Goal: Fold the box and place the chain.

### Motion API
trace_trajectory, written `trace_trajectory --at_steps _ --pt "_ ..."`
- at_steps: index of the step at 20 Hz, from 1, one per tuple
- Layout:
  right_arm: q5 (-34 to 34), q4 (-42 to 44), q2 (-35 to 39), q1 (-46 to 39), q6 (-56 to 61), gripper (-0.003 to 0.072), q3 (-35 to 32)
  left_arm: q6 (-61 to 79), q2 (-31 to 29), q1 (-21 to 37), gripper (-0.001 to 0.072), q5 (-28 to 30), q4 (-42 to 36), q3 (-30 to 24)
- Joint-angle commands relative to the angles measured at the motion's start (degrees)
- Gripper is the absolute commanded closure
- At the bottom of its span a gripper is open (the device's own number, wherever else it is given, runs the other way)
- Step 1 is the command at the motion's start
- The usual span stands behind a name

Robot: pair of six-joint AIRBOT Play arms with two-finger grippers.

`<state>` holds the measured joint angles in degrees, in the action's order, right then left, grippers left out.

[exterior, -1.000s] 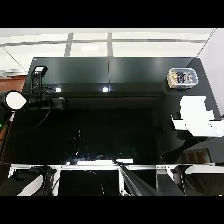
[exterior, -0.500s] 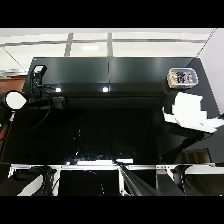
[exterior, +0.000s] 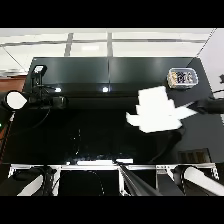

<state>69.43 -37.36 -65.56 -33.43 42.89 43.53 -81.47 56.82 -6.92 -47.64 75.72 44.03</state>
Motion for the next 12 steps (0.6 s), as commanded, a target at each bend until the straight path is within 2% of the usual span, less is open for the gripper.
trace_trajectory --at_steps 1,3,5,8,9,10,12 --pt "-16.9 20.6 14.0 13.0 -6.0 0.0679 -17.3 0.0 1.1 0.0 -0.0006 0.4 -3.0 0.0" --pt "-25.9 24.8 16.9 23.5 -6.1 0.0678 -23.7 0.0 2.9 -0.1 -0.0005 1.2 -8.6 0.0" --pt "-33.3 26.3 16.9 33.1 -6.1 0.0678 -26.3 2.1 5.7 -0.1 -0.0006 1.3 -16.3 0.0" --pt "-39.3 26.3 16.8 44.3 -6.0 0.0678 -26.6 17.4 10.2 0.5 -0.0003 1.6 -34.6 0.1" --pt "-40.6 26.3 16.8 46.8 -6.0 0.0678 -26.6 21.2 12.5 0.9 -0.0003 -0.1 -40.1 0.3" --pt "-41.7 26.3 16.8 48.4 -6.0 0.0678 -26.6 24.2 15.5 1.2 -0.0003 -4.3 -43.2 0.9" --pt "-42.7 26.4 16.8 50.2 -5.8 0.0678 -26.6 27.8 22.5 1.3 -0.0003 -13.0 -46.3 2.6"
